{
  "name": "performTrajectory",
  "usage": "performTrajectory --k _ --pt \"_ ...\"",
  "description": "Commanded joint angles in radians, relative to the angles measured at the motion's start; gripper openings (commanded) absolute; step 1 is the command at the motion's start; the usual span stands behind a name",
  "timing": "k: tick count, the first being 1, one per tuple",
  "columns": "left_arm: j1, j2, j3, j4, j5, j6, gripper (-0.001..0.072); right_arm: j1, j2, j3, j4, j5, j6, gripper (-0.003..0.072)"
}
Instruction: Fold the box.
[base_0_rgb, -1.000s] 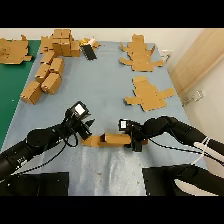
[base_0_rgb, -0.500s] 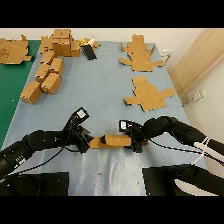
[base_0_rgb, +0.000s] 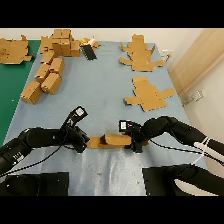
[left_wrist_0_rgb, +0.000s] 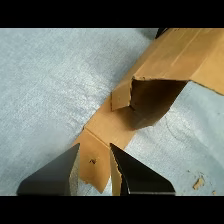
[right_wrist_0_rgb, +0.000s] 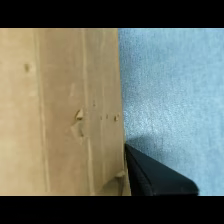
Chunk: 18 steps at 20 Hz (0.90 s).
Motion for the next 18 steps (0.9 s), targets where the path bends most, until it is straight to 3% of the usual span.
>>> performTrajectory --k 1,6,7,8,12,15,18 --pt "-0.004 0.001 0.003 -0.025 -0.017 -0.005 0.0274 0.001 -0.001 0.000 0.000 0.001 0.000 0.0581" --pt "-0.163 0.001 0.040 -0.037 -0.088 0.075 0.0273 0.001 -0.001 0.000 0.015 0.001 0.000 0.0561" --pt "-0.190 0.000 0.046 -0.037 -0.088 0.066 0.0248 0.001 -0.001 0.000 0.015 0.000 0.000 0.0561" --pt "-0.211 -0.006 0.059 -0.039 -0.088 0.035 0.0130 0.001 -0.001 0.000 0.015 0.000 0.000 0.0561" --pt "-0.235 -0.099 0.129 -0.137 -0.082 -0.058 0.0104 0.001 -0.001 0.000 0.015 0.001 0.000 0.0562" --pt "-0.235 -0.188 0.149 -0.278 -0.023 -0.024 0.0104 0.001 -0.001 0.000 0.014 0.000 0.000 0.0561" --pt "-0.235 -0.211 0.149 -0.383 0.081 0.033 0.0103 0.001 -0.001 0.000 0.004 -0.008 0.000 0.0561"
